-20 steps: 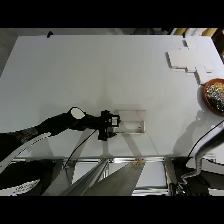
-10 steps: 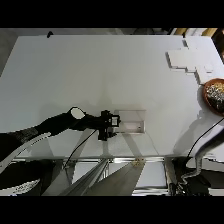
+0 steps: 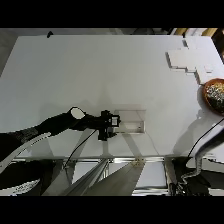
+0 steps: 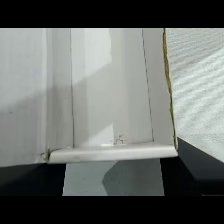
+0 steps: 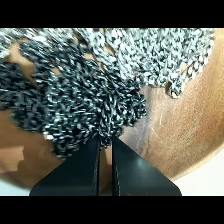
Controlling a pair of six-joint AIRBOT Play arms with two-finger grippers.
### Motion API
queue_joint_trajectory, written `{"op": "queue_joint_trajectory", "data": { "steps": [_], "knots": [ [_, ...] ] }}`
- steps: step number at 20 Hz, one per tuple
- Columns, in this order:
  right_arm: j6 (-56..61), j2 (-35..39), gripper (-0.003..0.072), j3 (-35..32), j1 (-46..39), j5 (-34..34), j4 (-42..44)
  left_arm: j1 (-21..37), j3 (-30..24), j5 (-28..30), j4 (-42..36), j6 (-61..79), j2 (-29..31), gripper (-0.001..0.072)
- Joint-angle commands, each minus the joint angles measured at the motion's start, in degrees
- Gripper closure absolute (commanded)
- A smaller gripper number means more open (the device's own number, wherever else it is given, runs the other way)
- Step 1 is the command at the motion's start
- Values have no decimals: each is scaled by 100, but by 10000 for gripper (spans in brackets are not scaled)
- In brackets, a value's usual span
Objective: Fold the box and place the chain.
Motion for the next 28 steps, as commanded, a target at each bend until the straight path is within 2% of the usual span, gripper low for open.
{"op": "queue_joint_trajectory", "data": {
  "steps": [1,4,13,18,23,28],
  "knots": [
    [-37,481,669,0,166,70,348,4,0,0,2,2,4,321],
    [-48,979,669,0,662,442,680,4,0,0,2,2,4,321],
    [-105,3056,669,0,2656,1587,728,4,0,0,2,2,4,321],
    [33,4059,669,-2,3368,2330,1370,4,0,0,2,2,4,321],
    [107,4656,669,-7,4133,2975,1891,4,0,0,2,2,4,321],
    [168,4894,669,-264,5136,3010,2382,4,0,2,2,2,4,321]
  ]
}}
